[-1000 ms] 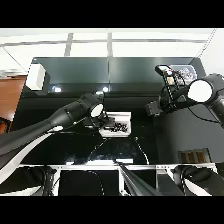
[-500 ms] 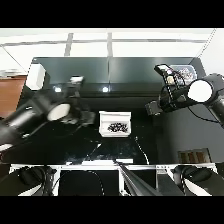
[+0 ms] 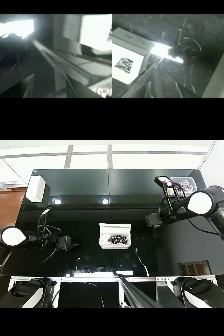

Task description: Fold the box and place the chain.

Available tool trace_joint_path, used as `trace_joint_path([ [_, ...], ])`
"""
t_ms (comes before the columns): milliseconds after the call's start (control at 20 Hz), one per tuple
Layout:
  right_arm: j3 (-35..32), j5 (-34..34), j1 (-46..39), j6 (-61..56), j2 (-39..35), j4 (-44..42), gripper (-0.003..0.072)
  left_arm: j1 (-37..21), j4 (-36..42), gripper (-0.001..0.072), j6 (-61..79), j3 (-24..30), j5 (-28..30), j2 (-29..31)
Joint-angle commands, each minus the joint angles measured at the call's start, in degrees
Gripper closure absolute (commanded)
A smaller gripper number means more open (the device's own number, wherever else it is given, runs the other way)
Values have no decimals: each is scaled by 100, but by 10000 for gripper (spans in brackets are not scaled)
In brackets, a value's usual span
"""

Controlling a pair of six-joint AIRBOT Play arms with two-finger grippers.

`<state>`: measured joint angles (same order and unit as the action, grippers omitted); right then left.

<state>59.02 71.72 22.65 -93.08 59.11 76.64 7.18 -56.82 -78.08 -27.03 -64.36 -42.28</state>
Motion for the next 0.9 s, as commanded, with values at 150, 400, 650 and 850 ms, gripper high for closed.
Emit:
trace_joint_path([
  [150, -2, 7, -2, -256, -4, -13, 310, -37, 1228, -6, 5300, 363, 903, -297],
  [400, -2, 4, -2, -302, -4, -13, 310, 953, 1259, -6, 7971, 317, 1834, -951],
  [650, -2, 7, -2, -428, -4, -15, 310, 1416, 2310, -7, 8953, -46, 1744, -2277],
  [850, -2, 4, -2, -466, -4, -22, 310, 1408, 2435, -7, 9160, -455, 1764, -2885],
])
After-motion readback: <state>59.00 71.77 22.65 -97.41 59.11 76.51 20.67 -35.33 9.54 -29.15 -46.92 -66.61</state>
